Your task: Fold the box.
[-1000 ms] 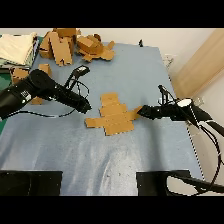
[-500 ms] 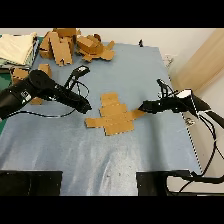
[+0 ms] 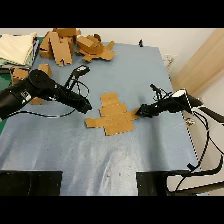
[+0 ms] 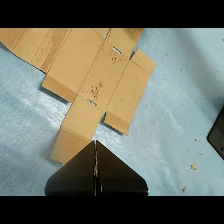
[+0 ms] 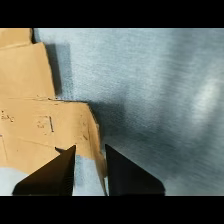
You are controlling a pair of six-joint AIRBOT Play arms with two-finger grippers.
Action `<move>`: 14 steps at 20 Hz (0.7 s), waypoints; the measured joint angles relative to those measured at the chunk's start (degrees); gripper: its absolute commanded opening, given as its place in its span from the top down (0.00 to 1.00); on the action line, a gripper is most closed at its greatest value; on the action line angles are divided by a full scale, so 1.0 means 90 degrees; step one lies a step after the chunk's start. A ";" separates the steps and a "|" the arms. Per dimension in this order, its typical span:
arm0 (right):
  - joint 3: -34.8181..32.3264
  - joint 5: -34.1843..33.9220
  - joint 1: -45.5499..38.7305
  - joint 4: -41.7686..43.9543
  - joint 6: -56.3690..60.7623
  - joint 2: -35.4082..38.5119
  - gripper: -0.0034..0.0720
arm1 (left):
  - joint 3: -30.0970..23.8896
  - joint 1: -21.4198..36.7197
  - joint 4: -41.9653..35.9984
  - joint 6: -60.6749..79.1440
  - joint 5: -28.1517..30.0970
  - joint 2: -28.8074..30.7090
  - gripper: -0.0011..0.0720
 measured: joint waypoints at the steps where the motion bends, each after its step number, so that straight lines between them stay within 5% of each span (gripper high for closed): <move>1: 0.0002 0.0034 0.0000 0.0056 -0.0022 -0.0012 0.56 | 0.0000 0.0000 -0.0002 0.0000 0.0000 0.0000 0.97; 4: 0.0034 0.0109 0.0000 0.0158 -0.0112 -0.0046 0.58 | 0.0000 0.0000 -0.0002 0.0000 0.0000 0.0000 0.97; 5: 0.0053 0.0112 0.0002 0.0172 -0.0129 -0.0053 0.67 | 0.0000 0.0000 -0.0005 0.0000 0.0000 0.0000 0.97; 7: 0.0087 0.0151 0.0002 0.0214 -0.0151 -0.0075 0.70 | 0.0000 0.0000 -0.0007 0.0000 0.0000 0.0000 0.97; 8: 0.0100 0.0175 0.0007 0.0219 -0.0158 -0.0095 0.84 | 0.0000 0.0000 -0.0005 0.0000 0.0002 0.0000 0.97; 10: 0.0112 0.0240 0.0000 0.0221 -0.0168 -0.0148 0.96 | 0.0000 0.0000 -0.0012 0.0000 -0.0007 0.0000 0.97; 14: 0.0121 0.0481 0.0032 0.0554 -0.0396 -0.0219 0.96 | 0.0000 0.0010 -0.0029 0.0000 0.0007 -0.0002 0.97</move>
